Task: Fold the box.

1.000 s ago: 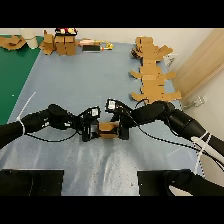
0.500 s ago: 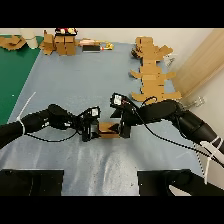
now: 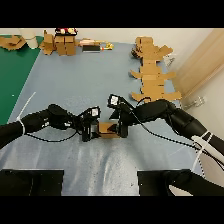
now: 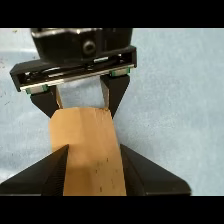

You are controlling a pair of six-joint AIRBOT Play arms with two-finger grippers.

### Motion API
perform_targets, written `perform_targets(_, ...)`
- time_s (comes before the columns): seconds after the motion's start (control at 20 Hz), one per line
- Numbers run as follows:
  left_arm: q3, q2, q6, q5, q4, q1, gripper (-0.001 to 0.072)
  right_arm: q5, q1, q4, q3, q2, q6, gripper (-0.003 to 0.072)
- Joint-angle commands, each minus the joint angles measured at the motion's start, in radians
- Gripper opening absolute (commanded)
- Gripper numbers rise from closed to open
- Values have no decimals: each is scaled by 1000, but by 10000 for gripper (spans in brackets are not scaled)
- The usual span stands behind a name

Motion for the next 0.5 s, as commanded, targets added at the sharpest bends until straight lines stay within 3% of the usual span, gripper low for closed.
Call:
perform_targets(0.0, 1, 0, 0, 0, 0, 0, 541, -2, 1, -3, -1, -29, -12, 508)
perform_targets(0.45, 1, 0, 0, 0, 0, -1, 542, -25, 20, -14, -2, -34, -73, 509)
